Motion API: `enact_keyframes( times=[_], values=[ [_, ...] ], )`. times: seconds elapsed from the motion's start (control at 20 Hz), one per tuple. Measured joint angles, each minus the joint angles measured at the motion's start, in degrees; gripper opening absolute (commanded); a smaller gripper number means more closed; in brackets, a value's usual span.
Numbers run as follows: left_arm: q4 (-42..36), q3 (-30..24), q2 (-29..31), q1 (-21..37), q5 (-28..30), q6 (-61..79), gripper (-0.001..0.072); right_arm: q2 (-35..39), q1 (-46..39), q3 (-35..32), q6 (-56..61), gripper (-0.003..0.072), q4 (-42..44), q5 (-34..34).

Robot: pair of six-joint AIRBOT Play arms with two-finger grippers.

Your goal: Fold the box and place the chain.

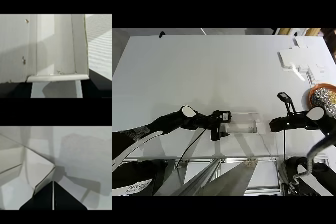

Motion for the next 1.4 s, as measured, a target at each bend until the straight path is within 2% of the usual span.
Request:
enact_keyframes(
  times=[0.15, 0.25, 0.3, 0.5, 0.6, 0.8, 1.0, 1.2, 1.4],
  values=[
    [0.0, 0.0, 0.0, 0.0, 0.0, 0.0, 0.0344, -1.4, 1.3, 0.0, 0.2, 0.0015, 4.9, 1.1],
    [0.0, 0.0, 0.0, 0.0, 0.0, 0.0, 0.0344, -1.0, 1.7, 0.0, 0.2, 0.0108, 7.5, 1.8],
    [0.0, 0.0, 0.0, 0.0, 0.0, 0.0, 0.0344, -0.6, 1.8, 0.0, 0.2, 0.0128, 8.2, 2.2],
    [0.0, 0.0, 0.0, 0.0, 0.0, 0.0, 0.0344, 1.8, 2.0, 0.0, 0.6, 0.009, 8.2, 2.7],
    [0.0, 0.0, 0.0, 0.0, 0.0, 0.0, 0.0344, 3.5, 2.0, 0.0, 3.3, 0.0013, 5.5, 1.8],
    [0.0, 0.0, 0.0, 0.0, 0.1, 0.0, 0.0344, 5.2, 2.0, 0.0, 8.2, 0.0013, -0.6, -0.6],
    [0.0, 0.0, 0.0, 0.0, 0.1, 0.0, 0.0344, 1.8, 2.0, 0.0, 10.1, 0.0013, -4.1, -2.3],
    [0.0, 0.0, 0.0, 0.0, 0.1, 0.0, 0.0344, -2.0, 2.0, 0.0, 10.5, 0.0013, -3.9, -2.4],
    [-0.1, 0.0, 0.0, 0.0, 0.1, -0.1, 0.0344, -2.2, 2.1, 0.0, 10.5, 0.0013, -1.5, -0.8]
  ],
)
